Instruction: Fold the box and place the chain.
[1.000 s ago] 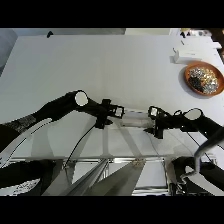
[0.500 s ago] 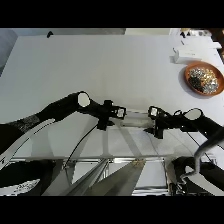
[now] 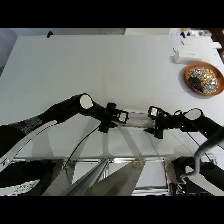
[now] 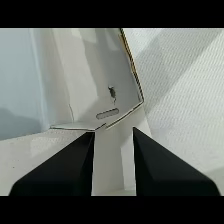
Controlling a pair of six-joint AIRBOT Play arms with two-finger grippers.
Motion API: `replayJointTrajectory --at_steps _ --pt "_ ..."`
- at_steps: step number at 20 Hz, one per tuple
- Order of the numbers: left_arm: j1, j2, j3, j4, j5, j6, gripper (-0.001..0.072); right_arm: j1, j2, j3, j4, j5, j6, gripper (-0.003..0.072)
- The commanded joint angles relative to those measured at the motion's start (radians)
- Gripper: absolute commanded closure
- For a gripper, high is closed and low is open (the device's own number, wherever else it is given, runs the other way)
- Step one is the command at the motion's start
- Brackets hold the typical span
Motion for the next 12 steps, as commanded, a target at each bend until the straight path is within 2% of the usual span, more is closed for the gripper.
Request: replayJointTrajectory --at_steps 1,4,12 --pt "-0.002 -0.001 0.0 -0.011 0.039 0.003 0.0468 0.0 0.0 0.001 0.0 0.0 0.001 0.0287" --pt "-0.002 -0.001 0.0 -0.048 0.074 0.003 0.0563 0.0 0.0 0.001 0.0 0.0 0.001 0.0287" --pt "-0.014 -0.001 0.0 -0.098 0.096 0.003 0.0564 0.0 0.0 0.001 0.0 0.0 0.001 0.0287"
